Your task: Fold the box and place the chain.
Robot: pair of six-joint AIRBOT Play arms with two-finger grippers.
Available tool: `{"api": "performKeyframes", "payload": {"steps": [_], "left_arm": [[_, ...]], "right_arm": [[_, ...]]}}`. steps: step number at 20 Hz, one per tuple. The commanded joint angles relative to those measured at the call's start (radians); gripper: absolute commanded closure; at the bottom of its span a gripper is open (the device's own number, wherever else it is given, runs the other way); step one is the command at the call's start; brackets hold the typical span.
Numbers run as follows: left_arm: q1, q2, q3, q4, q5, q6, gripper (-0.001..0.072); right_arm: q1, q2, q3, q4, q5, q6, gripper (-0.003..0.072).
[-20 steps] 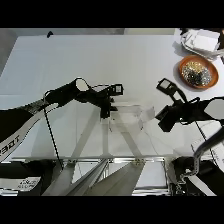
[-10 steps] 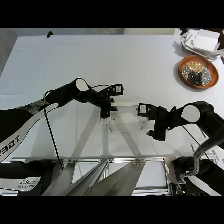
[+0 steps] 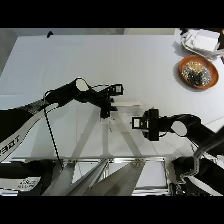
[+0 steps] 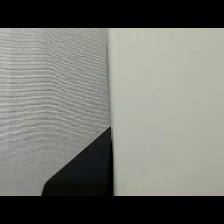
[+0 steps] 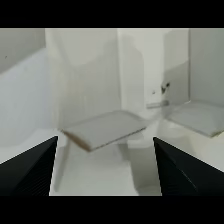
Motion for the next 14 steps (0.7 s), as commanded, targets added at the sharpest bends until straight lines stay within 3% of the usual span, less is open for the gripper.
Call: {"api": "performKeyframes", "payload": {"steps": [1,6,14], "left_arm": [[0.000,0.000,0.000,0.000,0.000,0.000,0.0698],[0.000,0.000,0.000,0.000,-0.001,0.000,0.0698],[0.000,0.000,0.000,0.000,0.000,0.000,0.0698]], "right_arm": [[0.029,-0.001,-0.016,-0.002,-0.124,0.042,0.0020],[0.029,-0.001,-0.016,-0.002,-0.161,0.159,0.0020],[-0.017,-0.001,-0.015,0.026,-0.199,0.147,0.0020]]}}
